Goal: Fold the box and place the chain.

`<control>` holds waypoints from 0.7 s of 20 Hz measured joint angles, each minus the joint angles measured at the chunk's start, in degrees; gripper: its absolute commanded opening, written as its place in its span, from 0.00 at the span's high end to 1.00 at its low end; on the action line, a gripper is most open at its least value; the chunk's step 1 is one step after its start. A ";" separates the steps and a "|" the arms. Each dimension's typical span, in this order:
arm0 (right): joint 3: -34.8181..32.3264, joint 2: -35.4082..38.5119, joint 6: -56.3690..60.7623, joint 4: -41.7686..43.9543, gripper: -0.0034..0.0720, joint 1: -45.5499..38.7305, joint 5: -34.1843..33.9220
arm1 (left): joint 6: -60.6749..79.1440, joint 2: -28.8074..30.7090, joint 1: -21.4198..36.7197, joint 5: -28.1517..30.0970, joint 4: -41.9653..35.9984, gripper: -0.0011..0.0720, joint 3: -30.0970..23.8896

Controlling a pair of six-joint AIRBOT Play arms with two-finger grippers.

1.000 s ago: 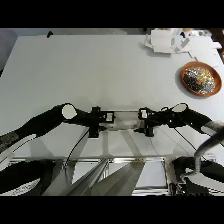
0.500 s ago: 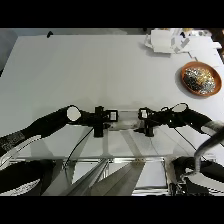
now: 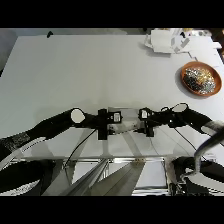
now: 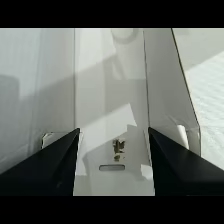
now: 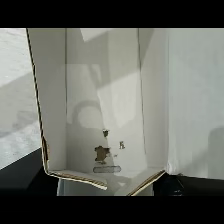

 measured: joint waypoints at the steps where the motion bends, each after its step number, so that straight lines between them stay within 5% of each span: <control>1: 0.00 0.00 0.00 -0.02 0.51 0.00 0.04 | -0.02 0.13 -0.11 -0.13 -0.13 0.48 0.00; 3: 0.00 0.00 0.04 0.02 0.51 0.02 0.00 | -0.63 1.11 -0.22 -0.94 -0.42 0.85 0.00; 5: -0.02 0.00 0.24 0.15 0.51 0.02 -0.04 | -2.49 3.28 0.13 -1.62 0.28 0.98 0.00; 9: -0.02 0.00 0.24 0.17 0.51 0.02 -0.09 | -16.87 10.45 2.86 -5.46 5.95 0.98 0.00; 14: -0.02 0.00 0.24 0.17 0.51 0.02 -0.09 | -51.32 19.96 10.91 -13.94 24.48 0.98 -0.07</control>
